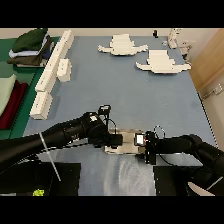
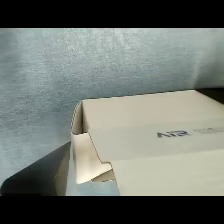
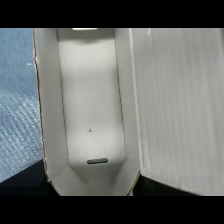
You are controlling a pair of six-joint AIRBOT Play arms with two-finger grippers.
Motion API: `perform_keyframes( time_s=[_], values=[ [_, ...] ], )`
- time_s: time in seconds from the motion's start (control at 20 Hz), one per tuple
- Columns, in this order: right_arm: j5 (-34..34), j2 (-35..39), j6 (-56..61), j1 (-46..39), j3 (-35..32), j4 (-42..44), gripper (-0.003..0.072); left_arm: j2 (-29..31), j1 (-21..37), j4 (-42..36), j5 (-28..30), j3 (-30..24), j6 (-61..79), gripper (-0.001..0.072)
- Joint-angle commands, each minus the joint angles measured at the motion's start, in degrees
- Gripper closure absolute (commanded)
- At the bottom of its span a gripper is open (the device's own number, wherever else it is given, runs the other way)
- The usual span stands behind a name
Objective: Fold the box.
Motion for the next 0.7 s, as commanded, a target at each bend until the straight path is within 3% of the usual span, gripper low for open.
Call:
perform_keyframes(
  time_s=[0.0,0.05,0.1,0.65],
  values=[
    [0.02,0.02,0.02,0.0,0.0,0.0,0.0166,-3.8,-0.7,1.4,-4.02,2.51,-2.27,0.0272],
    [0.02,0.02,0.02,0.0,0.0,0.0,0.0166,-4.44,-0.7,1.55,-4.02,2.95,-2.84,0.0345],
    [0.02,0.02,0.02,0.0,0.0,0.0,0.0166,-4.94,-0.72,1.57,-3.67,3.28,-3.08,0.0357],
    [0.02,0.02,0.02,0.0,0.0,-0.02,0.0166,-11.5,-3.39,4.15,-3.8,6.75,-3.65,0.0357]
  ],
)
